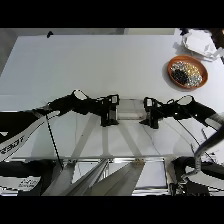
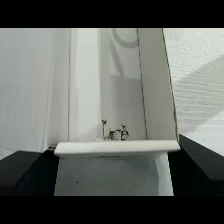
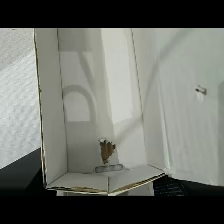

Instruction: Fold the box and place the chain.

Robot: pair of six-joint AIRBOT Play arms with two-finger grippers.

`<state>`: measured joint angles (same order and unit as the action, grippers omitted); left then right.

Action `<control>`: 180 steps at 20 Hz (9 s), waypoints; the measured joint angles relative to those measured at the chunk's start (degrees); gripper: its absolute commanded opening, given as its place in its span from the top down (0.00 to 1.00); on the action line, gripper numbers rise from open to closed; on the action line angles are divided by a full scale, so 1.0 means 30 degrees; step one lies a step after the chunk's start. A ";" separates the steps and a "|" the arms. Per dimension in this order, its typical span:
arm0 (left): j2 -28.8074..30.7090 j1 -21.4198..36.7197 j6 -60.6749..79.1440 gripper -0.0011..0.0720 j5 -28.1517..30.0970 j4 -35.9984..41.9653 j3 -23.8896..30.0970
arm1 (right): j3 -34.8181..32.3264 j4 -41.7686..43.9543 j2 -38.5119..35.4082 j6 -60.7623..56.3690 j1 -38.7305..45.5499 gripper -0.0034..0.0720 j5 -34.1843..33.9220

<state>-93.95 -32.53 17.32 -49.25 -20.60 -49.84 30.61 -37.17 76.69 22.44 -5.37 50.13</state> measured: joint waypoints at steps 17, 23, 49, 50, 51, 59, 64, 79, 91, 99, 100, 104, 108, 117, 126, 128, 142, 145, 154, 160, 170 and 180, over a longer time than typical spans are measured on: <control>0.0073 -0.0576 -0.0401 0.70 0.0882 -0.0291 -0.0007 | 0.0000 -0.0058 0.0000 0.0058 0.0000 0.35 0.0000; 0.0073 -0.0619 -0.0357 0.70 0.0845 -0.0364 -0.0015 | 0.0000 -0.0051 0.0000 0.0051 0.0007 0.35 0.0007; 0.0073 -0.0656 -0.0321 0.70 0.0736 -0.0423 -0.0015 | -0.0007 -0.3599 -0.2849 -0.2222 0.0029 0.03 -0.0503; 0.0073 -0.0663 -0.0277 0.70 0.0736 -0.0444 -0.0007 | 0.0007 -0.4291 -0.3264 -0.2965 0.0044 0.03 -0.0699; 0.0073 -0.0663 -0.0277 0.70 0.0736 -0.0444 -0.0007 | 0.0007 -0.5013 -0.3650 -0.3650 0.0051 0.03 -0.0590; 0.0073 -0.0663 -0.0342 0.70 0.0750 -0.0430 -0.0007 | 0.0000 -0.7104 -0.7752 -0.7563 0.0044 0.94 0.0510; 0.0073 -0.0663 -0.0350 0.70 0.0750 -0.0423 -0.0007 | 0.0000 -0.0408 -0.8546 -0.6222 0.0036 0.94 0.0539; 0.0073 -0.0663 -0.0350 0.70 0.0721 -0.0430 -0.0007 | 0.0007 0.2346 -0.2856 -0.7388 0.0044 0.94 -0.2878; 0.0073 -0.0663 -0.0357 0.70 0.0743 -0.0423 -0.0007 | 0.0525 -0.2339 -0.8925 -0.7905 0.0036 0.94 0.1457; 0.0073 -0.0663 -0.0357 0.70 0.0750 -0.0423 -0.0007 | 0.0386 -0.7329 -0.8495 -0.7140 0.0036 0.67 0.3796; 0.0073 -0.0663 -0.0357 0.70 0.0750 -0.0423 -0.0007 | 0.0335 -0.7155 -0.8007 -0.6506 0.0007 0.66 0.3701; 0.0073 -0.0663 -0.0357 0.70 0.0750 -0.0415 -0.0007 | 0.0240 -0.6513 -0.6251 -0.4845 -0.0714 0.66 0.3009; 0.0073 -0.0663 -0.0357 0.70 0.0750 -0.0415 -0.0007 | 0.0219 -0.6331 -0.4867 -0.4226 -0.1639 0.83 0.2142; 0.0073 -0.0663 -0.0357 0.70 0.0750 -0.0415 -0.0007 | 0.0219 -0.8699 -0.4218 -0.5996 -0.1195 0.69 0.2521; 0.0073 -0.0663 -0.0357 0.70 0.0750 -0.0415 -0.0007 | 0.0219 -0.6331 -0.4146 -0.6462 -0.1042 0.70 0.1202; 0.0073 -0.0663 -0.0357 0.70 0.0750 -0.0415 -0.0007 | 0.0219 -0.6033 -0.4138 -0.6455 -0.1180 0.74 0.0852; 0.0073 -0.0656 -0.0393 0.70 0.0823 -0.0393 -0.0007 | 0.0204 -0.5013 -0.4029 -0.6317 -0.3650 0.51 -0.2521; 0.0073 -0.0656 -0.0364 0.70 0.0816 -0.0401 -0.0007 | 0.0204 -0.4765 -0.3861 -0.6317 -0.3963 0.48 -0.2630; 0.0073 -0.0656 -0.0386 0.70 0.0780 -0.0401 -0.0007 | 0.0204 -0.6455 -0.5945 -1.1096 -0.3701 0.94 -0.2280; 0.0073 -0.0656 -0.0328 0.70 0.0750 -0.0430 -0.0007 | 0.0204 -0.9173 -1.1060 -2.3015 -0.0335 0.94 -0.0991; 0.0073 -0.0656 -0.0342 0.70 0.0750 -0.0423 -0.0007 | -0.1392 -0.9340 -0.8495 -3.1190 0.4284 0.94 0.0874; 0.0073 -0.0656 -0.0350 0.70 0.0685 -0.0423 -0.0007 | -0.2936 -0.3373 -0.5486 -2.7452 0.4532 0.94 0.1158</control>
<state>-93.73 -34.50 16.27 -47.20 -21.87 -49.87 21.80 -47.29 60.23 -59.92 8.23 53.60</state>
